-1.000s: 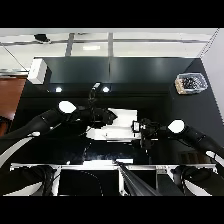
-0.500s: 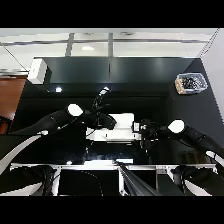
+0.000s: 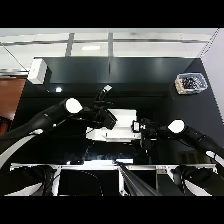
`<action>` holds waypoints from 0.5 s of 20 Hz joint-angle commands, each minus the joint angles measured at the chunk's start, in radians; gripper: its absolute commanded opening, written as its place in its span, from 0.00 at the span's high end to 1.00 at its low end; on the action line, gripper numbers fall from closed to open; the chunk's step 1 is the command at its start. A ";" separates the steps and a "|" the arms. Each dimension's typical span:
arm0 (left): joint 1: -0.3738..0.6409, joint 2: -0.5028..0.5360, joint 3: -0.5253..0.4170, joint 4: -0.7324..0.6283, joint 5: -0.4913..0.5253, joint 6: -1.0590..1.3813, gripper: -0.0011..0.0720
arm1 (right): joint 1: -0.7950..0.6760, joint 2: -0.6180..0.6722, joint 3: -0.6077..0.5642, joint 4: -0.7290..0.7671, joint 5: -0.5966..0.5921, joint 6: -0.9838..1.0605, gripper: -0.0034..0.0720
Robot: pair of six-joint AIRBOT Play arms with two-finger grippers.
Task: Fold the box and place the chain.
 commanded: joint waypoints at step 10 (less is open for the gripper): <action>0.011 0.220 -0.109 0.441 -0.217 0.225 0.90 | 0.000 -0.001 0.000 -0.002 0.014 -0.001 0.70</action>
